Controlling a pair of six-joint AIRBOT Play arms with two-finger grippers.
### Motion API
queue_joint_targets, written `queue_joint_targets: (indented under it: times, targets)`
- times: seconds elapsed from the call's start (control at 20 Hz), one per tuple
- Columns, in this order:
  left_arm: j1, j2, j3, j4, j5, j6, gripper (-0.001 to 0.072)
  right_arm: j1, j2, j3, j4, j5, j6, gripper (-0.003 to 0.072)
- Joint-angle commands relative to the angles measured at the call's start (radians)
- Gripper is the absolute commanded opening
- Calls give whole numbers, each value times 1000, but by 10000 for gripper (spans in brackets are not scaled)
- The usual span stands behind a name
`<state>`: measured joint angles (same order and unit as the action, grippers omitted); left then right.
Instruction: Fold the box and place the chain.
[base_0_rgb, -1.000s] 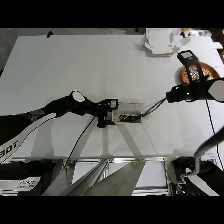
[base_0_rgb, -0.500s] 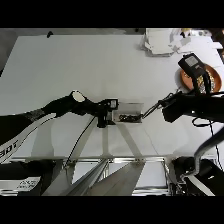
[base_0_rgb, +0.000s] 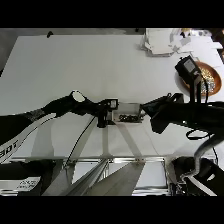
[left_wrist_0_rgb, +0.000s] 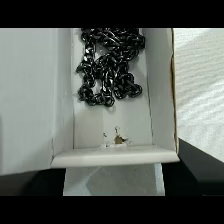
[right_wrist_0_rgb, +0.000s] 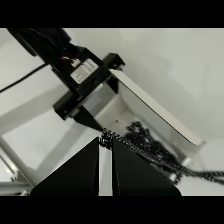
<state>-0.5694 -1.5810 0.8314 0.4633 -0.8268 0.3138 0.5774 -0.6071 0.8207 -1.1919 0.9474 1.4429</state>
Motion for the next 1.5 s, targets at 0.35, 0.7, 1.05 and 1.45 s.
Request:
queue_joint_targets:
  times: [0.35, 0.7, 1.05, 1.45]
  targets:
    - [0, 0, 0, 0, 0, 0, 253, 84, -224, -207, 19, -265, -8, 17]
    - [0, 0, 0, 0, 0, 0, 253, 84, -387, -211, 19, -311, -11, 129]
    - [0, 0, 0, 0, 0, 0, 253, 59, -150, -154, -229, -192, 50, 251]
    - [0, 0, 0, 0, 0, 0, 253, -428, -173, -158, -356, -87, 127, 314]
